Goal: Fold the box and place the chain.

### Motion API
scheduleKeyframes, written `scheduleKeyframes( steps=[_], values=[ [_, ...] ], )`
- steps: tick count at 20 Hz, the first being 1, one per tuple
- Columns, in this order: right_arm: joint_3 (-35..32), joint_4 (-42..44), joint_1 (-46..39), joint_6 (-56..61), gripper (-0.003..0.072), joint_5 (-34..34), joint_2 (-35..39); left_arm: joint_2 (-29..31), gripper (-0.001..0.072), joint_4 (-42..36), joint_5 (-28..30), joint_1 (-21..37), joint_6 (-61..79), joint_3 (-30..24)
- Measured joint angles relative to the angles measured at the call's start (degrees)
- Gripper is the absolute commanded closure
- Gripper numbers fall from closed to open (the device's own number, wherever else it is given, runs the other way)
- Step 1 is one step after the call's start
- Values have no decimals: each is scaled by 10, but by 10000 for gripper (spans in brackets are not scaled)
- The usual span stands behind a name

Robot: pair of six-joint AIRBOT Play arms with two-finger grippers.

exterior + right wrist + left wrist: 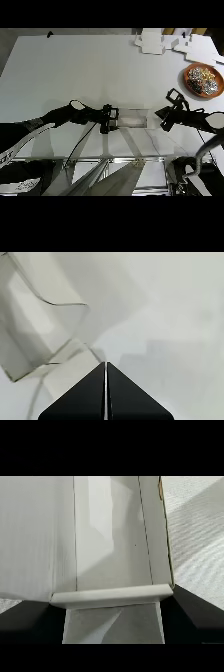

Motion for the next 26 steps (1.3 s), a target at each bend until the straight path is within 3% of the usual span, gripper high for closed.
scheduleKeyframes(
  steps=[5,9,16,21,25,26],
  values=[
    [0,-75,-77,246,673,-11,-16,0,438,0,0,0,0,0],
    [0,-89,-99,347,673,16,-76,0,438,0,0,0,0,0],
    [0,-46,-59,381,673,40,-181,0,438,0,0,0,0,0],
    [0,9,-28,351,668,53,-192,0,438,0,0,0,0,0],
    [0,52,-22,327,485,67,-156,0,438,0,0,0,0,0],
    [0,61,-21,324,485,72,-149,0,438,0,0,0,0,0]
  ],
)
